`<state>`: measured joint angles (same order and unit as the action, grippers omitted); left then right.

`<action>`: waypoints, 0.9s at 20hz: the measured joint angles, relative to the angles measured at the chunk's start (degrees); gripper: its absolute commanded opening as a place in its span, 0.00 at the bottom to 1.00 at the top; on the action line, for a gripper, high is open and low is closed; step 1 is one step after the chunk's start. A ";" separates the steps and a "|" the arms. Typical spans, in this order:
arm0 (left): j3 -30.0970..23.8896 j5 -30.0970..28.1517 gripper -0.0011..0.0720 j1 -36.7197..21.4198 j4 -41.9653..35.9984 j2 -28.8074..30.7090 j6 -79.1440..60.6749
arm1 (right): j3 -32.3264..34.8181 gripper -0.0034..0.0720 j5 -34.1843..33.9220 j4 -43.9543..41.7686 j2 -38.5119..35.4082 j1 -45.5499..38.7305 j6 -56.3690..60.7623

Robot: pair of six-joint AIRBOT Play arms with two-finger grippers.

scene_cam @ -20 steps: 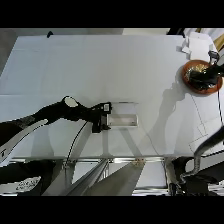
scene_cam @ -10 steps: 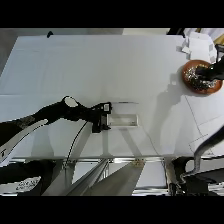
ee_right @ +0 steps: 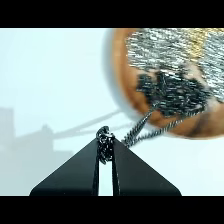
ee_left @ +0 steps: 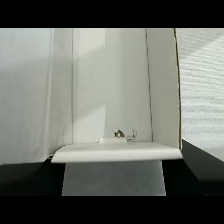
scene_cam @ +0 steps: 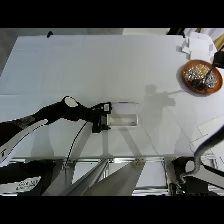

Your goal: Fold the box and place the chain.

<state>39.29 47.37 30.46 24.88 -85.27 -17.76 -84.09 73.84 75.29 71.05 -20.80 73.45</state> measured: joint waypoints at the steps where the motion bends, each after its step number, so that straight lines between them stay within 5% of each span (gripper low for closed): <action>1: 0.00 0.00 0.21 0.00 0.02 0.00 0.00 | 0.00 0.07 1.46 -1.95 -2.03 0.83 -0.85; 10: 0.00 0.00 0.21 0.00 0.02 0.00 0.00 | 0.17 0.07 14.32 -7.85 -15.28 21.44 -2.73; 18: 0.00 0.00 0.21 0.00 0.02 0.00 0.00 | 2.73 0.07 11.89 -7.58 -18.05 42.42 1.14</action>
<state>39.29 47.37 30.46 24.91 -85.27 -17.76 -81.36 85.73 67.70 52.99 21.63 74.59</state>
